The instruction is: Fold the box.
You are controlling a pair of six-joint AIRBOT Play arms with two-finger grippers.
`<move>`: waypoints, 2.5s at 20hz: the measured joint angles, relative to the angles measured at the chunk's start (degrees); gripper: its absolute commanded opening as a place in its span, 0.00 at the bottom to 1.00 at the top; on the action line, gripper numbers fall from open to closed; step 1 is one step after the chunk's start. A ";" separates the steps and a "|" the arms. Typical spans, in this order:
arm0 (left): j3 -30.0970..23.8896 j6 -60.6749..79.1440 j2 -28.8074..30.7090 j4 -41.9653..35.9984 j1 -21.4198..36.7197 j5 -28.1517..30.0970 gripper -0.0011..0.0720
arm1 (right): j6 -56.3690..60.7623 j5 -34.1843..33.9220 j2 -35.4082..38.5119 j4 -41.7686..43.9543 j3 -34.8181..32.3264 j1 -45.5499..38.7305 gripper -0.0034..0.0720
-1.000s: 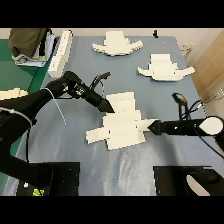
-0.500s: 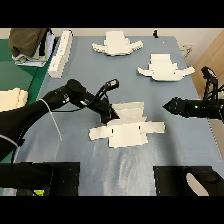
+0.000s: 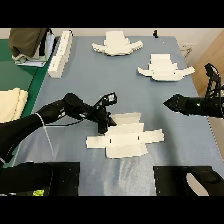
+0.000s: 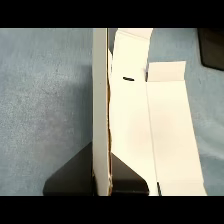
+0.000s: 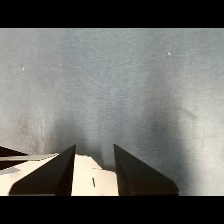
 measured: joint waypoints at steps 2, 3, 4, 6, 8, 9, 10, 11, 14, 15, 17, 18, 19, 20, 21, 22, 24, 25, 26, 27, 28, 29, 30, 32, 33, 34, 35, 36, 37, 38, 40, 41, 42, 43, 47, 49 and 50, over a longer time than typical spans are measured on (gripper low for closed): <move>-1.05 0.63 0.15 -0.13 -0.11 0.57 0.03 | -0.11 -0.28 0.00 0.00 0.00 0.00 0.51; -1.53 0.85 0.20 -0.13 -0.11 0.74 0.03 | -0.20 -0.48 0.00 0.00 0.00 0.00 0.51; -1.84 1.07 0.22 -0.11 -0.17 0.83 0.03 | -0.24 -0.68 0.00 0.00 0.00 0.00 0.51; -2.32 1.75 0.81 -0.70 -0.17 0.85 0.03 | -0.28 -0.92 0.00 0.00 0.00 0.00 0.51; -2.49 3.85 2.60 -2.95 -0.17 1.20 0.03 | -0.52 -1.18 0.00 -0.02 0.00 0.00 0.51; -2.58 5.62 3.98 -4.61 -0.17 1.90 0.03 | -0.55 -1.22 0.00 -0.02 0.00 0.00 0.51; -2.62 7.43 5.31 -5.86 -0.17 2.43 0.03 | -0.61 -1.31 0.00 -0.02 0.00 0.00 0.51; -2.67 9.29 6.56 -6.99 -0.17 2.97 0.03 | -0.66 -1.42 0.00 -0.07 0.00 0.00 0.51; -2.86 12.74 8.24 -8.00 -0.17 3.67 0.03 | -0.70 -1.75 0.00 -0.13 0.00 0.00 0.51; -2.99 13.53 8.15 -7.96 -0.17 4.07 0.03 | -0.70 -1.84 0.00 -0.15 0.00 0.00 0.51; -3.34 14.51 7.41 -7.61 -0.52 5.51 0.03 | -0.70 -2.10 0.00 -0.17 0.00 0.00 0.50; -3.58 15.06 6.88 -7.43 -0.94 6.54 0.03 | -0.70 -2.10 0.00 -0.17 0.00 0.02 0.48; -3.96 15.72 6.32 -7.41 -1.49 7.93 0.03 | -0.72 -2.10 0.00 -0.15 0.00 0.04 0.39; -4.37 16.37 5.75 -7.41 -2.14 9.25 0.03 | -0.72 -2.12 0.00 -0.04 0.00 0.04 0.39; -4.83 16.96 5.18 -7.37 -2.91 10.43 0.03 | -0.72 -2.12 0.00 -0.04 0.00 0.04 0.39; -5.22 17.35 4.70 -7.32 -3.56 11.47 0.03 | -0.72 -2.14 0.00 -0.02 0.00 0.04 0.39; -5.97 17.81 4.09 -7.48 -4.61 12.87 0.03 | -0.72 -2.14 0.00 0.17 0.00 0.04 0.38; -6.19 17.86 3.89 -7.63 -4.94 13.27 0.03 | -0.76 -2.10 0.00 0.39 0.00 0.04 0.24; -6.38 17.84 3.78 -7.72 -5.20 13.68 0.03 | -0.92 -1.55 0.00 0.76 0.00 0.04 0.15; -6.49 17.79 3.72 -7.89 -5.33 13.94 0.03 | -1.11 -0.61 0.00 1.20 -0.17 0.07 0.15; -6.62 17.73 3.67 -8.09 -5.55 14.14 0.03 | -1.27 0.50 0.00 1.49 -0.66 0.28 0.12; -6.67 17.57 3.67 -8.17 -5.60 14.12 0.03 | -1.40 1.84 0.00 1.75 -1.60 0.76 0.07; -6.71 17.44 3.80 -8.28 -5.64 14.43 0.03 | -1.38 2.93 0.00 2.16 -3.04 1.57 0.07; -6.73 17.25 4.50 -8.48 -5.75 14.53 0.03 | -1.49 3.91 0.00 3.26 -7.02 3.96 0.07; -6.73 17.09 5.01 -8.55 -5.79 14.58 0.03 | -1.31 3.67 0.00 3.69 -9.27 5.31 0.07; -6.78 17.05 5.64 -8.55 -5.79 14.58 0.03 | -1.07 2.54 0.00 4.11 -11.78 6.73 0.07; -6.78 16.98 6.23 -8.63 -5.79 14.67 0.03 | -0.66 1.16 0.00 4.33 -13.97 7.89 0.07; -6.78 16.92 6.75 -8.66 -5.79 14.62 0.03 | -0.44 -0.61 0.00 4.57 -16.13 8.83 0.07; -6.78 16.92 7.13 -8.68 -5.79 14.51 0.03 | -0.20 -1.79 0.00 4.61 -17.94 9.49 0.07; -6.78 16.92 7.43 -8.66 -5.79 14.51 0.03 | -0.07 -3.26 0.00 4.83 -19.61 9.99 0.07; -6.78 16.92 7.78 -8.66 -5.79 14.78 0.03 | 0.31 -5.25 0.00 4.94 -22.03 10.67 0.07; -6.78 16.94 7.89 -8.66 -5.79 15.17 0.03 | 0.39 -6.21 0.02 4.94 -22.77 10.78 0.07; -6.78 16.96 7.98 -8.66 -5.81 15.45 0.03 | 0.48 -7.21 0.02 4.79 -23.39 10.93 0.07; -6.78 17.07 8.07 -8.66 -5.86 15.63 0.03 | 0.61 -8.20 0.02 4.70 -23.82 11.06 0.07; -6.78 17.22 8.24 -8.66 -5.86 15.82 0.03 | 0.96 -11.67 0.02 4.37 -24.59 11.19 0.07; -6.78 17.35 8.31 -8.66 -5.86 15.82 0.03 | 1.73 -12.81 -0.15 3.65 -24.74 11.30 0.07; -6.78 17.40 8.37 -8.63 -5.86 15.82 0.03 | 2.12 -13.27 -0.48 3.19 -24.76 11.30 0.07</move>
